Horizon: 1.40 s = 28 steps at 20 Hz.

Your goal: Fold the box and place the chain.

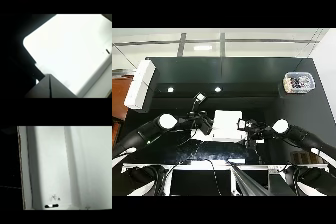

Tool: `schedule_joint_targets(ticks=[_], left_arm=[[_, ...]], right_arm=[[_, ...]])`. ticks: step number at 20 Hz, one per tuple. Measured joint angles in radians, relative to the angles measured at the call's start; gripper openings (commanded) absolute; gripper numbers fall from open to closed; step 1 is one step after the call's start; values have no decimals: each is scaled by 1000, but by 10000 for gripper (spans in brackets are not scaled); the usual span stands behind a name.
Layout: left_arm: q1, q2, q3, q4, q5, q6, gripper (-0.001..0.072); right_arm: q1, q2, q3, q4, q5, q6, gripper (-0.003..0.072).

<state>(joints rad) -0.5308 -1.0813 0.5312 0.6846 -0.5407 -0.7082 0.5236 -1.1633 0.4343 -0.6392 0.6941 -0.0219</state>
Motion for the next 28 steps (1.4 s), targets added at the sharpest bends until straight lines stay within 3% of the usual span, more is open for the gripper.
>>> schedule_joint_targets(ticks=[1,2,3,8,13,17,24,28], left_arm=[[24,20,3,26,-25,-6,199],[55,43,6,49,-57,-14,520],[85,64,8,66,-100,-18,709],[173,112,11,181,-294,44,710],[174,96,-1,220,-357,362,708],[127,40,-4,215,-308,554,706],[53,-31,-5,159,-259,642,684],[32,-50,-5,127,-255,649,505]], right_arm=[[0,0,0,0,0,0,390],[0,0,0,0,0,0,390],[0,0,0,0,0,0,390],[0,0,0,0,0,0,390],[0,0,0,0,0,0,390],[0,0,0,0,0,0,390],[0,0,0,0,1,0,391],[0,0,0,0,1,0,390]])
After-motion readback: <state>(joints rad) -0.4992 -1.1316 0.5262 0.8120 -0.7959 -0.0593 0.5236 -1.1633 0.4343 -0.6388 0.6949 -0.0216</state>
